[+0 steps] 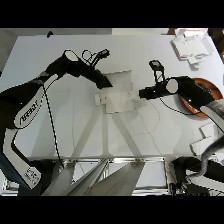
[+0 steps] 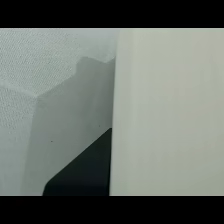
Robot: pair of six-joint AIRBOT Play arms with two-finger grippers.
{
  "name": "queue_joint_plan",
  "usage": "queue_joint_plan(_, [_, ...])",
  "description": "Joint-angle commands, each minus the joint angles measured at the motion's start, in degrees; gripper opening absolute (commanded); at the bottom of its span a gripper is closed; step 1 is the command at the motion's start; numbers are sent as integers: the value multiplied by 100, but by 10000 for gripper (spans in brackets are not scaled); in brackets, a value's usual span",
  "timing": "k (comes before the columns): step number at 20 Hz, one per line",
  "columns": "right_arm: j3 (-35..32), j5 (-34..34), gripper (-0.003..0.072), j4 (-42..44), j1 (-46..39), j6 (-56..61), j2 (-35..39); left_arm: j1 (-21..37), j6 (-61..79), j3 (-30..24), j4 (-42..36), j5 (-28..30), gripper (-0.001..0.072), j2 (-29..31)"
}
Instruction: Fold the box and place the chain.
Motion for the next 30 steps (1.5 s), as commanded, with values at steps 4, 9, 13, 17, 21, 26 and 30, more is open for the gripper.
queue_joint_plan(4, [0, -173, 141, 0, 4, -2, 4, 4, -37, 2, 7, -20, 7, 0])
queue_joint_plan(9, [101, 57, 359, -190, 4, 0, 319, 11, -72, 2, 407, -85, 4, 378])
queue_joint_plan(13, [101, 61, 359, -776, -9, 164, 1220, 22, -396, 0, 1456, -553, 2, 1305])
queue_joint_plan(17, [101, 365, 359, -968, -444, 197, 2181, 22, -356, -426, 1530, -678, -1, 2387])
queue_joint_plan(21, [98, 688, 358, -960, -1021, 192, 2782, 22, 901, -1768, 769, -702, 1, 3158])
queue_joint_plan(26, [98, 601, 358, -706, -1106, 195, 2927, -33, 2127, -2347, -323, -238, 5, 2804])
queue_joint_plan(30, [98, 514, 358, -422, -1106, 195, 2927, -186, 2824, -2347, -326, 514, 5, 2352])
